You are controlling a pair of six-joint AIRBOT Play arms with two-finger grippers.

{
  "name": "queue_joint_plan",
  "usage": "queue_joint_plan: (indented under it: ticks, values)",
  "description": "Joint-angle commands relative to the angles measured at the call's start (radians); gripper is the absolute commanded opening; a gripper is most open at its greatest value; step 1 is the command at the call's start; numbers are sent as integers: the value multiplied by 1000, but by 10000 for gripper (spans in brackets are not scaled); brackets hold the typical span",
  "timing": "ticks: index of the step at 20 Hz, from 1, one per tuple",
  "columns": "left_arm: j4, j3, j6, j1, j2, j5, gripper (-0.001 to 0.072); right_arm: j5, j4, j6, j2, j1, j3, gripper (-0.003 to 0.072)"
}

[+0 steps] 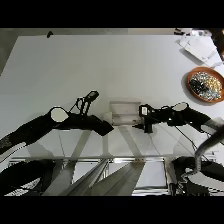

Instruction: Fold the box and place the chain.

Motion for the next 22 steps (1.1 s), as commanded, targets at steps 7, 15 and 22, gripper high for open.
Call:
queue_joint_plan:
  ticks: [7, 15, 22]
  values:
    - [-100, 1, 126, 139, 89, -25, 696, 1, 1, 1, 0, 0, 0, 413]
    - [-61, 0, 28, 202, 52, -34, 625, 1, 1, 1, 0, 0, 0, 413]
    - [33, -81, -58, 379, 115, -111, 518, 1, 1, 1, 0, 0, 0, 413]
